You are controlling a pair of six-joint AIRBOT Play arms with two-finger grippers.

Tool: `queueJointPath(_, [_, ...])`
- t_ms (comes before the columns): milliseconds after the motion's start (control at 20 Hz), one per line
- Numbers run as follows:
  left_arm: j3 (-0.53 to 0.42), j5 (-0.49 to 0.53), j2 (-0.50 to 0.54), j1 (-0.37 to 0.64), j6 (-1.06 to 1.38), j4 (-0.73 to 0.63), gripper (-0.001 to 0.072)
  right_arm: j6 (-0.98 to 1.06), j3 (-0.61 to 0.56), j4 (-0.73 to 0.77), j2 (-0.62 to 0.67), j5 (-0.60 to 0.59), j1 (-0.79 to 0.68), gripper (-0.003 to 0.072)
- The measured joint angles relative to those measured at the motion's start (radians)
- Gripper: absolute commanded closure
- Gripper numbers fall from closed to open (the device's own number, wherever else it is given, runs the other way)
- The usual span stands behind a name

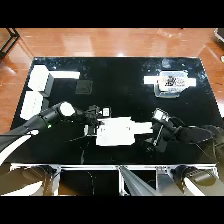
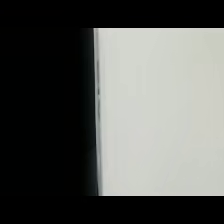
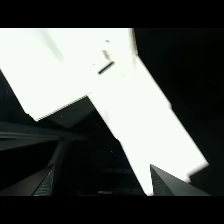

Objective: Fold the box and place the chain.

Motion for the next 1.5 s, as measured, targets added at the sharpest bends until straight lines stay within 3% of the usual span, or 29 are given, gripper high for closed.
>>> queueJointPath(500, [0.001,-0.029,-0.013,0.006,0.043,-0.036,0.0690,-0.185,-0.011,-0.003,-0.098,0.171,0.198,-0.0014])
queueJointPath(850, [0.018,-0.048,-0.014,-0.030,-0.095,0.112,0.0690,-0.219,-0.011,-0.010,-0.118,0.179,0.215,-0.0013])
queueJointPath(1200, [0.020,-0.044,-0.014,-0.035,-0.144,0.145,0.0690,-0.224,-0.026,0.000,-0.120,0.160,0.241,-0.0013])
queueJointPath(1500, [0.020,-0.042,-0.014,-0.035,-0.151,0.151,0.0690,-0.221,-0.044,0.030,-0.123,0.261,0.318,-0.0013])
